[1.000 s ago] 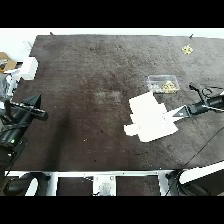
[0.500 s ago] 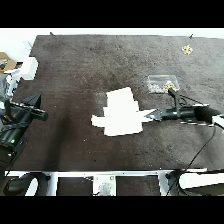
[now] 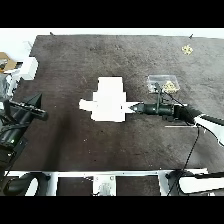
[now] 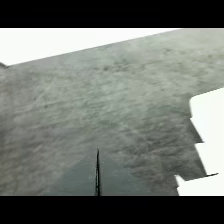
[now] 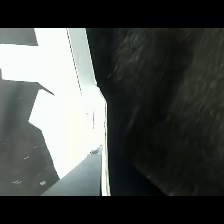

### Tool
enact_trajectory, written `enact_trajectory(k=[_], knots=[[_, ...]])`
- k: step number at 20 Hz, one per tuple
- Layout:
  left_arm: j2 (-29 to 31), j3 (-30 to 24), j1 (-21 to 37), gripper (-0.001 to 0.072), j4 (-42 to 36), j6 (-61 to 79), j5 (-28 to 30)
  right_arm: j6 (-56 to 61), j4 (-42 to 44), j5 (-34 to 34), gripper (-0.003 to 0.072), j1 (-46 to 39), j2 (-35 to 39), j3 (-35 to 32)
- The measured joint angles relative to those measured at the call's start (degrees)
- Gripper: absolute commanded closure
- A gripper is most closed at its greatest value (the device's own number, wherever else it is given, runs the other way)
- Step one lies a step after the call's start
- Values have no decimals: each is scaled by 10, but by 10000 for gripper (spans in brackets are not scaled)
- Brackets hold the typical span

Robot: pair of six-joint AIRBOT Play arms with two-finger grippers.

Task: Fold the box and place the chain.

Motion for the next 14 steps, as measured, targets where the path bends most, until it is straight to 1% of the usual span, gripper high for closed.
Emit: enact_trajectory(k=[1, 2, 7, 9, 10, 11, 14], knots=[[0, 0, 0, 366, 0, 1, -10, -19, 11, -8, 682, 4, 0, 0], [0, 1, 0, -4, 0, 2, -23, -42, 25, -17, 682, 7, 0, 0], [-3, 2, 0, 1, -2, 3, -82, -135, 73, -38, 682, 23, 0, 0], [-19, 9, 0, 2, 2, -2, -113, -151, 81, -44, 683, 30, 0, 1], [-37, 18, 0, 14, 8, -13, -127, -157, 83, -44, 683, 31, 0, 2], [-60, 31, 0, 74, 20, -27, -142, -161, 85, -46, 683, 33, 0, 2], [-147, 90, 0, 72, 72, -86, -185, -164, 88, -57, 682, 37, 0, 4]])
